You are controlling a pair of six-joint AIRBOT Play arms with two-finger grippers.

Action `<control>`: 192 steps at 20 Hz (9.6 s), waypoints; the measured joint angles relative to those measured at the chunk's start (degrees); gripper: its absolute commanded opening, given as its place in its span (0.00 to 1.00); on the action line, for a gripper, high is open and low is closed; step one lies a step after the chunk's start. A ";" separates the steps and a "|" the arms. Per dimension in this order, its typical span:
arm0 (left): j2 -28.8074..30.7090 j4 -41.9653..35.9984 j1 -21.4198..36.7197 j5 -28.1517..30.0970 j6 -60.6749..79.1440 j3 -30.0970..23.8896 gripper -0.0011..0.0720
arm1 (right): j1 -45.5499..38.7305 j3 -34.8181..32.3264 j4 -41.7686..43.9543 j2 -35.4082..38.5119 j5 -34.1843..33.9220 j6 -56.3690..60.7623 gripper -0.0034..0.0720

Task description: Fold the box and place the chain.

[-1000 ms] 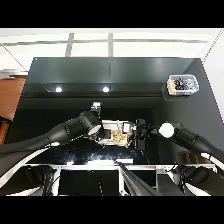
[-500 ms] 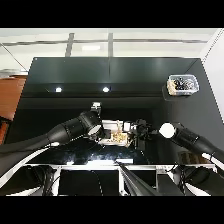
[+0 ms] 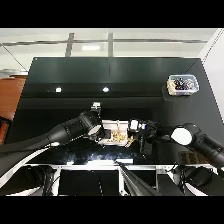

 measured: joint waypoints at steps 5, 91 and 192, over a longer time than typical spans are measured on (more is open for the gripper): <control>0.00 0.00 0.00 0.00 0.00 0.00 0.06 | -0.57 4.02 -0.92 4.98 3.96 6.49 0.07; 0.00 0.00 0.00 0.09 0.00 0.00 0.06 | 6.29 10.14 16.87 -10.10 -13.99 33.16 0.12; -1.81 -0.81 1.29 3.48 -4.81 4.98 0.80 | -29.88 20.26 15.82 -2.21 26.62 29.88 0.87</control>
